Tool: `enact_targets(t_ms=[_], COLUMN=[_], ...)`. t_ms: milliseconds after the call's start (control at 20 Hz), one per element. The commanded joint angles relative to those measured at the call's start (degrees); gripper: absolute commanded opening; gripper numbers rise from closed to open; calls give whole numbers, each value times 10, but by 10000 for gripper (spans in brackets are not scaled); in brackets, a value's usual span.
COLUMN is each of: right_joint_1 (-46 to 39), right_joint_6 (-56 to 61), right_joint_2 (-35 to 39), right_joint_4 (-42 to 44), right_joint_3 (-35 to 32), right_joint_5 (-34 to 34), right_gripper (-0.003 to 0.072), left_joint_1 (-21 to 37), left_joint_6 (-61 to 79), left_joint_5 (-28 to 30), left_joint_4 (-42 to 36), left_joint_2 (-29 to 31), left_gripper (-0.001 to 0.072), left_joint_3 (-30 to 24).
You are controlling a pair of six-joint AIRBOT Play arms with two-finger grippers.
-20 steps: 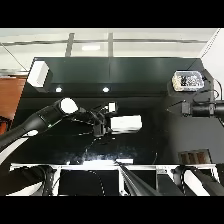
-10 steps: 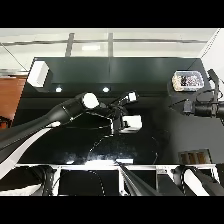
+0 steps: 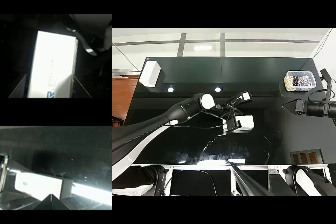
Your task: Fold the box and place the chain.
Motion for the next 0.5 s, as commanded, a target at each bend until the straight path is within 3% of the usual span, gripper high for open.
enact_targets(t_ms=[0,450], right_joint_1=[0,0], right_joint_6=[0,0], right_joint_2=[0,0], right_joint_4=[0,0], right_joint_3=[0,0], right_joint_5=[-1,0], right_gripper=[18,18], left_joint_1=[-5,-18], left_joint_6=[-8,-2], left_joint_5=[-14,-13], left_joint_4=[6,31], left_joint_2=[-1,-22], left_gripper=[712,712], left_joint_3=[1,1])
